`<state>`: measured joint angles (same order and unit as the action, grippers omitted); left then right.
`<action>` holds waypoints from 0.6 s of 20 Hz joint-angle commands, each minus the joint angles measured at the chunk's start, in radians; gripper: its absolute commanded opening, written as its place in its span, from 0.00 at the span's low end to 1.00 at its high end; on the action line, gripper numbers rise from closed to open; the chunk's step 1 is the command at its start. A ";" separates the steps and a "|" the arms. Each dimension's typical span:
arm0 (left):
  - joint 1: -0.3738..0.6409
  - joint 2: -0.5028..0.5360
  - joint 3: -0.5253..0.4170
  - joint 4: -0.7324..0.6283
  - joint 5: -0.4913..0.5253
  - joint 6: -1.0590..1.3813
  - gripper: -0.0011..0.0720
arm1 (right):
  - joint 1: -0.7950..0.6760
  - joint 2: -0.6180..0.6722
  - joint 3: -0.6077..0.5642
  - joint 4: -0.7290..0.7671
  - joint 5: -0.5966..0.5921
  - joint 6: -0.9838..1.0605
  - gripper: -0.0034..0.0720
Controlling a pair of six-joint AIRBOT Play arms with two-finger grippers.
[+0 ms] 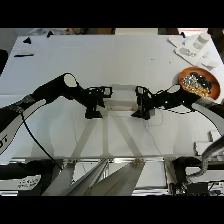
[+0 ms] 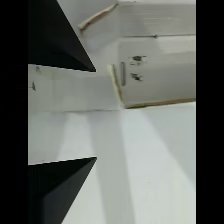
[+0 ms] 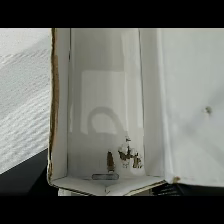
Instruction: Fold the box and place the chain.
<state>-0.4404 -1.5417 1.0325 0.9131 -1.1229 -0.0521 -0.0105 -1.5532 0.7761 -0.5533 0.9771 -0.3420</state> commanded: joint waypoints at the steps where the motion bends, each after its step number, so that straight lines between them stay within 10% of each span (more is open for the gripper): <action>1: 0.012 -0.001 0.000 0.068 0.050 0.000 0.80 | 0.000 0.000 0.001 0.000 0.000 0.000 0.57; 12: 0.008 -0.004 0.000 -0.027 0.151 0.004 0.77 | 0.000 0.000 0.001 0.000 0.000 0.000 0.57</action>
